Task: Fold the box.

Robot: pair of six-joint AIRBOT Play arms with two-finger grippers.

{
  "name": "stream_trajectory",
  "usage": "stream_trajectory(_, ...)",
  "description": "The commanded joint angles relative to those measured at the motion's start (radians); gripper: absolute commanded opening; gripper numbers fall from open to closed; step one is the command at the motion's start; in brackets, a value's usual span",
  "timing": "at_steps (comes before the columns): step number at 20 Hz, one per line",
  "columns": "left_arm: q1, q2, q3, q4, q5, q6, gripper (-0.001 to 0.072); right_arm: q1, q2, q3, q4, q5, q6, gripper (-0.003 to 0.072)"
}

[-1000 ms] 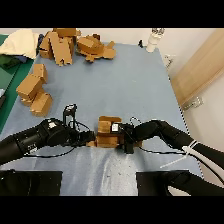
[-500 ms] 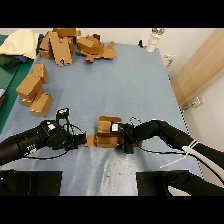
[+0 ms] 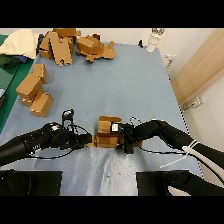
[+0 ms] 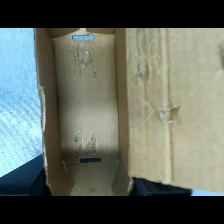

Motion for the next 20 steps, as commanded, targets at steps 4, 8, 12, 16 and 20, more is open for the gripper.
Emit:
stream_trajectory(4,0.000,-0.009,0.000,-0.111,0.074,0.108,0.0011,0.000,0.000,0.000,0.000,0.000,0.000,0.0510)
stream_trajectory(8,0.000,0.035,0.000,-0.126,0.065,0.128,0.0011,0.000,0.000,0.000,0.000,0.000,0.000,0.0509)
stream_trajectory(12,0.000,0.079,0.000,-0.126,0.081,0.127,0.0011,0.000,0.000,0.000,0.000,0.000,0.000,0.0509)
stream_trajectory(16,0.000,0.080,0.000,-0.166,0.080,0.127,0.0012,0.000,0.000,0.000,0.000,0.000,0.000,0.0510)
stream_trajectory(20,0.000,0.080,0.001,-0.172,0.081,0.127,0.0014,0.000,0.000,0.000,0.000,0.000,0.000,0.0509)
